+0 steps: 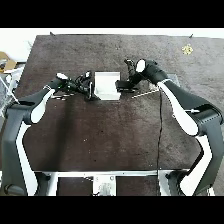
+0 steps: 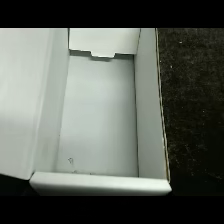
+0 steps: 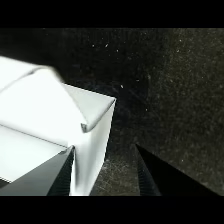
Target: Fold the box and place the chain.
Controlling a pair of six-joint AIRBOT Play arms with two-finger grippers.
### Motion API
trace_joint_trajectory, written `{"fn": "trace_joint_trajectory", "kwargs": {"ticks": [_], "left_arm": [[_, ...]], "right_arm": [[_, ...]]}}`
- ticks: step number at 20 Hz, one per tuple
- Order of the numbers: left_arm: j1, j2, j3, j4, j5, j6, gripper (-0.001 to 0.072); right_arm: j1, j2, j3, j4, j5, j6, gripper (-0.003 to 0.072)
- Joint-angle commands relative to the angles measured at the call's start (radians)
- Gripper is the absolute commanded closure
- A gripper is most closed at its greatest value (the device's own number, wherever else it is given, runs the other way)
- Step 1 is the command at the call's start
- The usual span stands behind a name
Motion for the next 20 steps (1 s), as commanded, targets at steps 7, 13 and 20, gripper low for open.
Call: {"fn": "trace_joint_trajectory", "kwargs": {"ticks": [7, 13, 20], "left_arm": [[0.001, 0.001, 0.000, 0.000, 0.000, 0.000, 0.0436], [0.001, 0.001, 0.000, 0.000, 0.000, 0.000, 0.0436], [0.001, 0.001, 0.000, 0.000, 0.000, 0.000, 0.0436]], "right_arm": [[0.093, -0.108, 0.179, -0.227, 0.158, 0.179, 0.0250], [0.113, -0.119, 0.190, -0.262, 0.130, 0.238, 0.0365], [0.120, -0.122, 0.190, -0.300, 0.103, 0.280, 0.0373]]}}
